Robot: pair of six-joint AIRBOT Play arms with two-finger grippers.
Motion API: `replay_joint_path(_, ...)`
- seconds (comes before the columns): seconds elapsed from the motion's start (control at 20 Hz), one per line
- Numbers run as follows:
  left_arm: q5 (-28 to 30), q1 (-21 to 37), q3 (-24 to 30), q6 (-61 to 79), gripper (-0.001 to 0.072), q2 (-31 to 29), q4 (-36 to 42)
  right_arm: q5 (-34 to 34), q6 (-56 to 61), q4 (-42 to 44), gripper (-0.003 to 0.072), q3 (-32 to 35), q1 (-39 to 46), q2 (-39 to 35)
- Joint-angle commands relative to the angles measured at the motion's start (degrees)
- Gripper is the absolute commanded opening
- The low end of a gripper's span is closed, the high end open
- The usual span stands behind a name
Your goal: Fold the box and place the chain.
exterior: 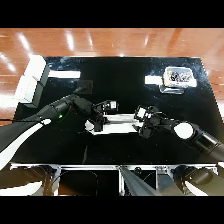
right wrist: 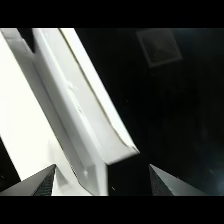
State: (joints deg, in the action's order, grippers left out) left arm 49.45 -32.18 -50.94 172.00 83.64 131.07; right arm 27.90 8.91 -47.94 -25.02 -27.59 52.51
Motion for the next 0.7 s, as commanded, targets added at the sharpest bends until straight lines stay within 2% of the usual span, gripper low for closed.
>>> replay_joint_path(0.0,0.13,0.0,-0.07,0.0,0.003,-0.04,0.02,2.45,-11.69,10.67,0.072,-0.02,0.22,2.89)
replay_joint_path(0.15,0.52,0.02,-0.07,0.0,0.003,-0.04,0.02,6.38,-16.76,13.7,0.072,-0.02,0.22,6.05)
replay_joint_path(0.65,1.27,0.0,-0.09,0.0,0.003,-0.04,-0.02,9.22,-20.35,13.66,0.072,-0.02,0.37,8.17)
